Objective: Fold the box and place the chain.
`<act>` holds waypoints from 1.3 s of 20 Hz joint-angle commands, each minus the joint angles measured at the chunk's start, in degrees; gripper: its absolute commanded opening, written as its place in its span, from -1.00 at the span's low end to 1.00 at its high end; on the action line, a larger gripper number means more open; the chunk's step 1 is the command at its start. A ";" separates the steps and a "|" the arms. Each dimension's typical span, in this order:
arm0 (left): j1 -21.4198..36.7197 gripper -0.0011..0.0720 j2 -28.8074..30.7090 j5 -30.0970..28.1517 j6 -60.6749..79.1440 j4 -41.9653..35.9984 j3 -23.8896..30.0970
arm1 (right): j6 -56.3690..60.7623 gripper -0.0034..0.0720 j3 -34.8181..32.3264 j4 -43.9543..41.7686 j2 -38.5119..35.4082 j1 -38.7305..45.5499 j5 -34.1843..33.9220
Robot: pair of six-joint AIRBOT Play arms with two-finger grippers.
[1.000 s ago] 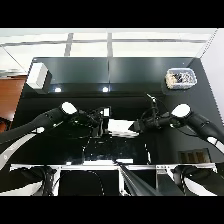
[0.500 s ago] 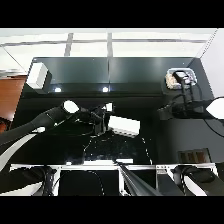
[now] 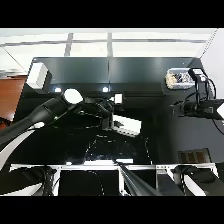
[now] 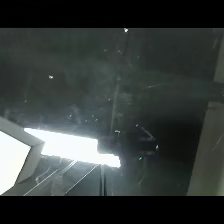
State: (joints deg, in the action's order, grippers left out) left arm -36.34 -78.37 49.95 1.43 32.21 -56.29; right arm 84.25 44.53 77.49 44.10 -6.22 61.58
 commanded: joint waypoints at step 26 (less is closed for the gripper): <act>-5.38 0.97 -11.87 1.79 -2.34 4.52 -6.43 | 0.39 -0.87 -2.19 0.31 -0.02 0.13 -2.16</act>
State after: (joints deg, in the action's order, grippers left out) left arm -41.67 -90.19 51.40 -0.89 35.24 -62.65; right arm 84.62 42.52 77.95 44.05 -6.09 59.66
